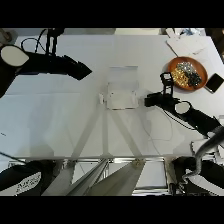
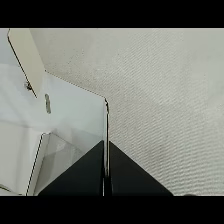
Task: Fold the box and place the chain.
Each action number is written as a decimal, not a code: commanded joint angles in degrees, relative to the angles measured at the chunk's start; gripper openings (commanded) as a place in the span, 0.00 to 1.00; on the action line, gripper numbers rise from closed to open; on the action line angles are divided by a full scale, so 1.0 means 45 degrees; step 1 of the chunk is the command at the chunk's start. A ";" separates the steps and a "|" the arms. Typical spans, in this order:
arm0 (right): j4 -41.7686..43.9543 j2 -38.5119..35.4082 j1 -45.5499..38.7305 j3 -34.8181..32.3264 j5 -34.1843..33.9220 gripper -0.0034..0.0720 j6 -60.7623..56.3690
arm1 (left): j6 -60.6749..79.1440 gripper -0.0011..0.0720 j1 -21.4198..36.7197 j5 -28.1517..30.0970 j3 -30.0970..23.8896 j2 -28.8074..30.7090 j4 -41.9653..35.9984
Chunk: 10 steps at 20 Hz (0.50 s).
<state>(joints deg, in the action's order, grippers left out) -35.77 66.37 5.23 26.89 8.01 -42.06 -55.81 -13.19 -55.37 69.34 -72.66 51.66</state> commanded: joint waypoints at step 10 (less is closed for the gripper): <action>0.0000 -0.0010 0.0000 -0.0005 0.0000 0.06 -0.0005 | 0.3002 0.97 -0.0209 -0.5741 0.7480 -0.8743 -0.2662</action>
<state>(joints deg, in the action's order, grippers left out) -35.77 66.37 5.23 26.87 8.01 -42.06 -46.28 -13.06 -75.68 96.14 -104.55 44.86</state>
